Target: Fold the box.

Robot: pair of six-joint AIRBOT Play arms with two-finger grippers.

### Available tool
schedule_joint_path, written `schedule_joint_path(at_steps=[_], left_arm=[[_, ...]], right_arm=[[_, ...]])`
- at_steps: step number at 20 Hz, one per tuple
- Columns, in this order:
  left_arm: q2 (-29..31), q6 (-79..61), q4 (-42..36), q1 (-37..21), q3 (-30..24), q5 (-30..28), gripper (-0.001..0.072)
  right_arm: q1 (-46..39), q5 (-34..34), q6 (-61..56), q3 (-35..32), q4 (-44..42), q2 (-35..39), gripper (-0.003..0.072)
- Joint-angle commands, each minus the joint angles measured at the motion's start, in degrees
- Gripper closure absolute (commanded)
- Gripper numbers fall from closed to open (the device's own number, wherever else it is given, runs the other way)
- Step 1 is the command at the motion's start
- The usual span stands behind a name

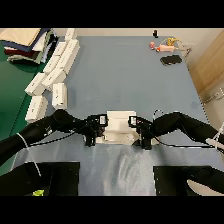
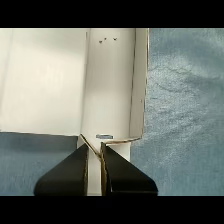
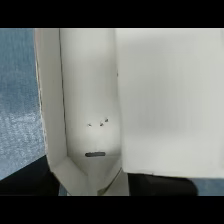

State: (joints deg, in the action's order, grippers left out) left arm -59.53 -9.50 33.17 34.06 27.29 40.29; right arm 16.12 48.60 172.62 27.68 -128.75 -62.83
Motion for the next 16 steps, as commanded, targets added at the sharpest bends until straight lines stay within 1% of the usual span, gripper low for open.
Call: schedule_joint_path(at_steps=[1,5,6,10,12,13,14,15,16], left_arm=[[-1.6,-0.3,-2.0,1.7,0.7,1.4,0.0602],[-1.6,0.7,-2.2,1.6,0.7,1.2,0.0600],[-1.5,1.6,-1.5,1.5,0.7,1.2,0.0590],[1.1,6.6,4.7,-0.5,0.7,1.1,0.0591],[3.0,8.5,5.9,-2.1,0.7,1.7,0.0590],[3.6,8.5,5.9,-2.5,0.7,2.4,0.0556],[3.9,8.5,5.9,-2.8,0.7,3.1,0.0339],[3.9,8.5,5.9,-2.8,0.7,3.9,0.0194],[3.9,8.5,5.9,-2.7,0.6,4.5,0.0195]], right_arm=[[0.0,-0.3,-0.1,0.0,-0.2,0.0,0.0177],[0.0,-0.3,-0.1,0.0,-0.2,0.0,0.0178],[0.0,-0.3,-0.1,0.0,-0.2,0.0,0.0178],[0.0,-0.3,-0.1,0.0,-0.2,0.0,0.0178],[0.0,-0.3,-0.1,0.0,-0.2,0.0,0.0178],[0.0,-0.3,-0.1,0.0,-0.2,0.0,0.0178],[0.0,-0.3,-0.1,0.0,-0.2,0.0,0.0177],[0.0,-0.3,-0.1,0.0,-0.2,0.0,0.0178],[0.0,-0.3,-0.1,0.0,-0.3,0.0,0.0177]])
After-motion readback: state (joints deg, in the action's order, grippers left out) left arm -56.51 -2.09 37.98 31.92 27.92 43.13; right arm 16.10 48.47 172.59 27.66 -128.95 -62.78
